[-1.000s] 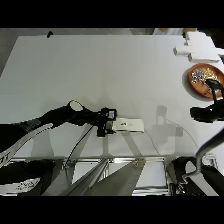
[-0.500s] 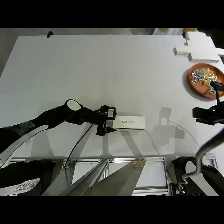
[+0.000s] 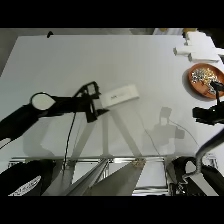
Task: Fold the box and place the chain.
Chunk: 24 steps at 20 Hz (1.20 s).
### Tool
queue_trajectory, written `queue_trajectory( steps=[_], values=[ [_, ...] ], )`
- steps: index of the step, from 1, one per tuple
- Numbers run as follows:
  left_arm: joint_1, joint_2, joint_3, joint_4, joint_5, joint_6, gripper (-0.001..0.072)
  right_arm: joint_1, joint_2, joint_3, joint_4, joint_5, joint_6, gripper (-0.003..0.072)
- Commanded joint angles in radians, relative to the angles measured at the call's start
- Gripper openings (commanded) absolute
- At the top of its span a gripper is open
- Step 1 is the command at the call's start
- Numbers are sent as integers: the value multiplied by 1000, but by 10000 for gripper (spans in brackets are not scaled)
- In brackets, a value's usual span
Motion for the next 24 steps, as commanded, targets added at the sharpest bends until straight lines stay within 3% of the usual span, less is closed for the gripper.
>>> queue_trajectory(
  steps=[1, 5, 8, 11, 14, 24],
  values=[
    [184, 165, 1, 378, 42, -448, 480, -1, 1, 1, 0, 1, 0, 20],
    [495, 206, 1, 735, 36, -922, 481, -1, 1, 1, 0, 1, 0, 20],
    [732, 162, 1, 768, 30, -1152, 481, -1, 1, 1, 0, 1, 0, 20],
    [894, 92, 1, 770, -24, -1175, 481, -1, 1, 1, 0, 1, 0, 20],
    [951, 25, 1, 760, -45, -1172, 481, -1, 1, 1, 0, 1, 0, 20],
    [946, -138, 1, 799, -130, -1083, 504, -1, 1, 1, 0, 0, 0, 20]
  ],
)
